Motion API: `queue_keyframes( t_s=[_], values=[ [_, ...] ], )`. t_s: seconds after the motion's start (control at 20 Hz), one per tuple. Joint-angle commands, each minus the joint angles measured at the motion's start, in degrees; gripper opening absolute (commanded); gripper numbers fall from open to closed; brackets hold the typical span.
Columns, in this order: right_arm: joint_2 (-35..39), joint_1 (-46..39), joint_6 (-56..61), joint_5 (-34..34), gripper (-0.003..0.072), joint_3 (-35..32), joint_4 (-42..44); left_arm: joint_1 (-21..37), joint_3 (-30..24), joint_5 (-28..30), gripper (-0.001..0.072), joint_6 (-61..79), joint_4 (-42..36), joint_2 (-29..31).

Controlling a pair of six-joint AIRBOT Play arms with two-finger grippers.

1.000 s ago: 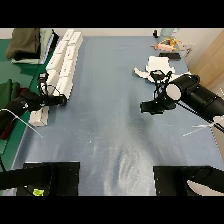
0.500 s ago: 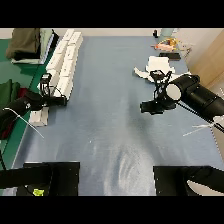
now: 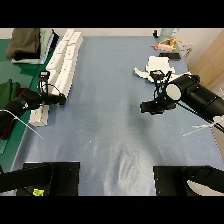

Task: Fold the box.

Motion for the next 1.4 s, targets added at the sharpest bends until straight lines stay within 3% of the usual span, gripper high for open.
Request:
queue_keyframes(
  t_s=[0.0, 1.35],
  values=[
    [-0.02, 0.07, -0.02, 0.02, 0.0002, 0.04, 0.0, 0.02, 0.02, 0.42, 0.0422, -2.12, 3.65, 0.81],
    [-0.02, 0.07, -0.48, 0.02, 0.0002, 0.04, 0.02, 0.02, -1.64, 0.63, 0.0422, -2.36, 4.76, -3.19]
  ],
)
